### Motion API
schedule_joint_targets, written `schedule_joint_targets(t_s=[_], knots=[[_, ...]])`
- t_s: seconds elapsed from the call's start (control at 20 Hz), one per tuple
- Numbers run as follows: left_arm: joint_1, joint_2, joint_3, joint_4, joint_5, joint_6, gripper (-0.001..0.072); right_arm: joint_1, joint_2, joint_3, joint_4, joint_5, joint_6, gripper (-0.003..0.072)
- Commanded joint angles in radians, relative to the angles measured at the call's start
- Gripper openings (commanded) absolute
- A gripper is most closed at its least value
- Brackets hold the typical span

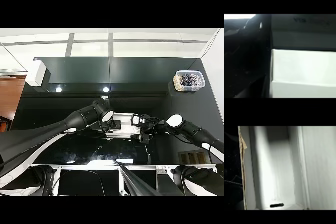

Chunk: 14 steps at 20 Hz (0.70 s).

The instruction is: Fold the box and place the chain.

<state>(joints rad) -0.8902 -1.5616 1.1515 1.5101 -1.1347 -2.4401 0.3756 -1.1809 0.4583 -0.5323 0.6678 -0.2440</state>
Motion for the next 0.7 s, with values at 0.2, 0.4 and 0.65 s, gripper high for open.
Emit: schedule_joint_targets(t_s=[0.2, 0.4, 0.65], knots=[[0.001, -0.002, 0.001, -0.003, -0.003, 0.007, 0.0025, 0.001, 0.000, 0.000, 0.000, 0.000, 0.000, 0.0198], [0.001, -0.002, 0.001, -0.003, -0.003, 0.011, 0.0025, 0.001, 0.000, 0.000, 0.000, 0.001, 0.000, 0.0198], [0.001, -0.002, 0.001, 0.000, -0.021, 0.036, 0.0025, -0.003, 0.007, 0.002, -0.002, -0.013, 0.003, 0.0638]])
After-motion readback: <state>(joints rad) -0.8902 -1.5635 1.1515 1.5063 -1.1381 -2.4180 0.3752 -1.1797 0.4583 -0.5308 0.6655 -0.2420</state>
